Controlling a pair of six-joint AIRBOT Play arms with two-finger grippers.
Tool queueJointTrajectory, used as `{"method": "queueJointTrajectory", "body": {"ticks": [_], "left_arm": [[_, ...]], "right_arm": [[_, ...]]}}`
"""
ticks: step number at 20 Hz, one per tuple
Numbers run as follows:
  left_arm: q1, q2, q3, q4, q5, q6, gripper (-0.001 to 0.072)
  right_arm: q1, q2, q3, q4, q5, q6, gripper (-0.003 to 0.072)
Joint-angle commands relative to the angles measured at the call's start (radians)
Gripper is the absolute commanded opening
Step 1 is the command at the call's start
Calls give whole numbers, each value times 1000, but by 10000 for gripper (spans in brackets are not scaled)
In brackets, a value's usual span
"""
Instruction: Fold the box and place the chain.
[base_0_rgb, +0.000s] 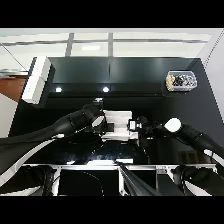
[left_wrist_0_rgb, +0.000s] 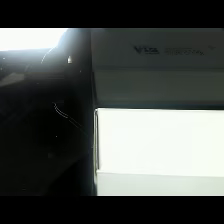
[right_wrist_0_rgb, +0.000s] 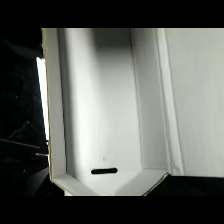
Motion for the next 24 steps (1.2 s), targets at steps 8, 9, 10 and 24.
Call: {"method": "queueJointTrajectory", "body": {"ticks": [8, 9, 10, 24], "left_arm": [[1, 1, 1, 0, -21, 47, 31], [1, 1, 1, 0, -21, 47, 30], [1, 1, 1, 0, -21, 47, 31], [1, 1, 1, 0, -18, 46, 31]], "right_arm": [[3, 30, 2, -93, 49, 18, 689], [3, 30, 2, -78, 49, 20, 541], [3, 30, 2, -68, 49, 20, 523], [63, 29, 2, 52, -26, 205, 297]]}}
